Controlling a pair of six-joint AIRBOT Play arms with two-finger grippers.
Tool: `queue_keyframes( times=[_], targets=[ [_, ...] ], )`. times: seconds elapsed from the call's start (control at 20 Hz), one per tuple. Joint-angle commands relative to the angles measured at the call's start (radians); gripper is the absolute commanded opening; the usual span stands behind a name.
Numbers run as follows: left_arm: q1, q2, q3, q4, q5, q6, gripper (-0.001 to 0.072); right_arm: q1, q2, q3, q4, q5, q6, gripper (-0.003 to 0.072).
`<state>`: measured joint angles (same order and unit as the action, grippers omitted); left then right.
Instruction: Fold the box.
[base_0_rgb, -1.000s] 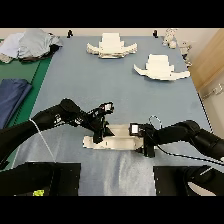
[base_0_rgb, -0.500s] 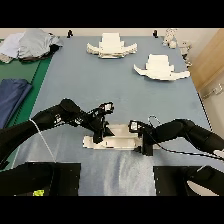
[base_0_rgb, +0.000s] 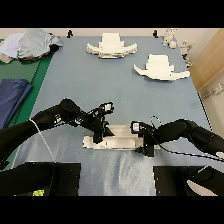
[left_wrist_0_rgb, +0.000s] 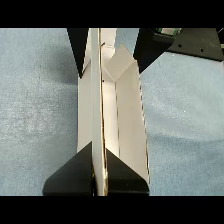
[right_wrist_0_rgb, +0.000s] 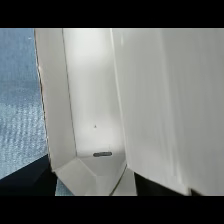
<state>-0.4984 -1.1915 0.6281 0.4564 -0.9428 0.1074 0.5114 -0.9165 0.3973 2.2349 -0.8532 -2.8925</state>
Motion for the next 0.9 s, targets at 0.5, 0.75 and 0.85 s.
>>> queue_keyframes(
  times=[0.5, 0.75, 0.85],
  targets=[
    [-0.001, -0.001, 0.0, 0.0, 0.0, 0.0, 0.0015, 0.008, -0.011, -0.006, 0.013, 0.044, -0.032, 0.072],
    [-0.001, -0.001, 0.0, 0.0, 0.0, 0.0, 0.0014, 0.008, -0.011, -0.035, 0.015, 0.08, -0.033, 0.07],
    [-0.001, -0.001, 0.0, 0.0, 0.0, 0.0, 0.0015, 0.014, -0.011, -0.035, 0.014, 0.097, -0.033, 0.0693]
  ],
)
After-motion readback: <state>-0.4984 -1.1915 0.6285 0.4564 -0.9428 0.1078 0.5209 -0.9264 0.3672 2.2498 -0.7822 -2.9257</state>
